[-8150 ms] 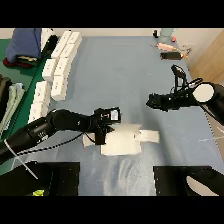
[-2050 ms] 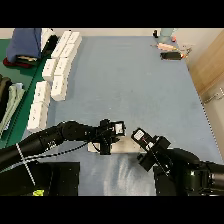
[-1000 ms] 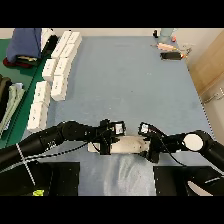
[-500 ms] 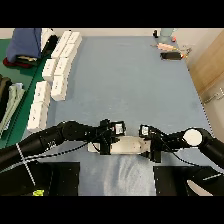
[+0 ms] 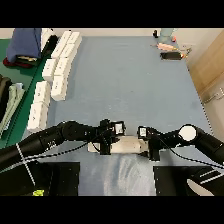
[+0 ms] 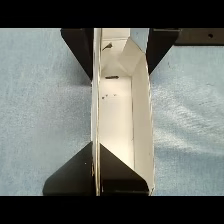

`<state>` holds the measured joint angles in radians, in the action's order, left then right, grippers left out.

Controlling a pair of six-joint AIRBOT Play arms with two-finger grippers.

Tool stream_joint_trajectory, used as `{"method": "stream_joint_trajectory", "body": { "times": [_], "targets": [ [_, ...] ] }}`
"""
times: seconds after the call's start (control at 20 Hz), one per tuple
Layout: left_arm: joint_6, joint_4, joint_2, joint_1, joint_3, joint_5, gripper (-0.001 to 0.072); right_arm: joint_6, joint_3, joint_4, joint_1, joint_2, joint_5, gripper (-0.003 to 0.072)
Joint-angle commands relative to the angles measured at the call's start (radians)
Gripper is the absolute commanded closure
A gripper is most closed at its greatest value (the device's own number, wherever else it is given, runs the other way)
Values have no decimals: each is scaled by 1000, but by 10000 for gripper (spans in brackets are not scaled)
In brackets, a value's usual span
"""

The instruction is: Fold the box.

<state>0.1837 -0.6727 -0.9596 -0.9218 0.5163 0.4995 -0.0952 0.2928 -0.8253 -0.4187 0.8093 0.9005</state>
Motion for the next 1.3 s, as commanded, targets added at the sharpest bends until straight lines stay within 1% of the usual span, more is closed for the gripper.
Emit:
{"method": "stream_joint_trajectory", "body": {
  "times": [0.0,0.15,0.55,0.9,0.95,1.0,1.1,1.25],
  "targets": [
    [0,0,0,0,0,0,694,142,-20,117,70,21,23,39],
    [0,0,0,0,0,0,694,168,-31,131,80,24,21,37],
    [0,0,0,0,0,0,694,236,-31,195,81,105,-11,37],
    [0,0,0,0,0,0,693,264,-57,194,80,108,-45,40],
    [0,0,0,0,0,0,694,264,-57,194,80,108,-49,53],
    [0,0,0,0,0,0,694,265,-57,193,80,108,-47,110],
    [0,0,0,0,0,0,694,265,-57,188,80,108,-47,111],
    [0,0,0,0,0,0,693,264,-57,177,80,106,-46,162]
  ]
}}
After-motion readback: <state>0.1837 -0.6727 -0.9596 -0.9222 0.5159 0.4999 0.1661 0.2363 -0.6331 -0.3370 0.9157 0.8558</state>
